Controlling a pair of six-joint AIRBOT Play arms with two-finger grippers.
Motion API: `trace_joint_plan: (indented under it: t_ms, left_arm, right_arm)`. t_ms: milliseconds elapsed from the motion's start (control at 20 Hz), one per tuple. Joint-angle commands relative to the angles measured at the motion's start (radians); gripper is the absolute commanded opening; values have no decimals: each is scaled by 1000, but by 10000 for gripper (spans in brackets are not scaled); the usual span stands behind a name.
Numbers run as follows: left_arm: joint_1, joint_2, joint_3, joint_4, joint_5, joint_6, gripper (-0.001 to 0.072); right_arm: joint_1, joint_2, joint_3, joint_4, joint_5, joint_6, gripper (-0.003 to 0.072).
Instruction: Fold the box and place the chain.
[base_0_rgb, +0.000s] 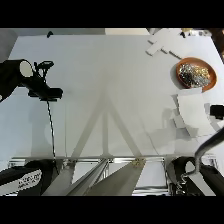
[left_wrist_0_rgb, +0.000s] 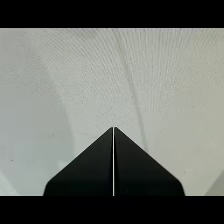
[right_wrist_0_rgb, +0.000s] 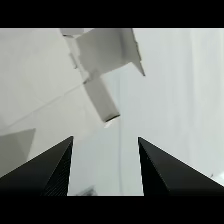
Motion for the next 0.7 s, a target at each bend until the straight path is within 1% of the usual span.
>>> trace_joint_plan:
  t_ms: [0, 50, 100, 250, 350, 500, 600, 650]
  left_arm:
    - [0, 1, 0, 0, 0, 0, 11]
    - [0, 1, 0, 0, 0, 0, 11]
    - [0, 1, 0, 0, 0, 0, 11]
    - [0, 1, 0, 0, 0, 0, 11]
    - [0, 1, 0, 0, 0, 0, 11]
    - [0, 1, 0, 0, 0, 0, 11]
    - [0, 1, 0, 0, 0, 0, 11]
    - [0, 1, 0, 0, 0, 0, 11]
  right_arm:
    - [-142, -95, 6, -47, -113, -94, 439]
    - [-151, -128, 6, -74, -135, -105, 468]
    - [-154, -164, 6, -92, -162, -120, 477]
    - [-154, -271, 7, -104, -216, -155, 470]
    - [-154, -337, 13, -158, -235, -144, 468]
    - [-154, -407, 49, -183, -304, -139, 450]
    - [-154, -443, 82, -186, -338, -128, 334]
    - [-154, -465, 97, -188, -332, -128, 321]
